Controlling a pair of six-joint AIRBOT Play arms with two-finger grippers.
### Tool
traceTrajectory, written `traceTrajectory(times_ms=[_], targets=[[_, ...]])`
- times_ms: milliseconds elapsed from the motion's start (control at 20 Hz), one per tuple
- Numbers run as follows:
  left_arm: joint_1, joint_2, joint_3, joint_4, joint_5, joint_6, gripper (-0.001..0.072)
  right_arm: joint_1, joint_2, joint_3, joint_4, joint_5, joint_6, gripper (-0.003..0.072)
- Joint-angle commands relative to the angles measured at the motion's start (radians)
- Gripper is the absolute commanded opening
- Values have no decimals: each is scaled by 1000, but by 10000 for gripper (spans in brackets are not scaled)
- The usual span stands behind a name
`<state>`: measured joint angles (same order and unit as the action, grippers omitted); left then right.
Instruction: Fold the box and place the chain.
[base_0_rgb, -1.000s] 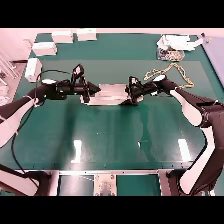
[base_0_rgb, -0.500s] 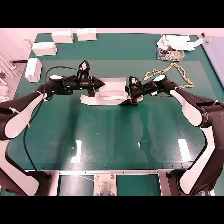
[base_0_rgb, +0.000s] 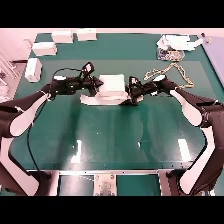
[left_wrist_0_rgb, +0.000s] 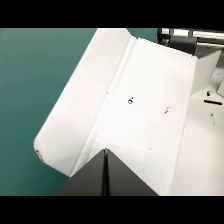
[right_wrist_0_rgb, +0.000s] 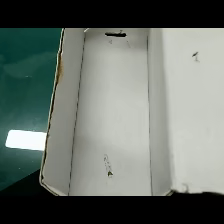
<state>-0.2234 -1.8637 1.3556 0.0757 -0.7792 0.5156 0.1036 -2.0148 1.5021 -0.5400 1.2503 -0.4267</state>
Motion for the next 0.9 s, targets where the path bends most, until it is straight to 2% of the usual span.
traceTrajectory(times_ms=[0, 500, 750, 850], targets=[[-3, -25, 1, 30, 2, -14, 19, 0, 0, 0, 0, 0, 0, 580], [-2, -24, 4, 44, 0, -1, 20, 0, 0, 0, 0, 0, 0, 580], [6, 125, 4, 73, 5, -3, 20, 0, 0, 0, 0, 0, 0, 580], [34, 196, 4, 142, -58, -20, 22, 0, 0, 0, 0, 0, 0, 580]])
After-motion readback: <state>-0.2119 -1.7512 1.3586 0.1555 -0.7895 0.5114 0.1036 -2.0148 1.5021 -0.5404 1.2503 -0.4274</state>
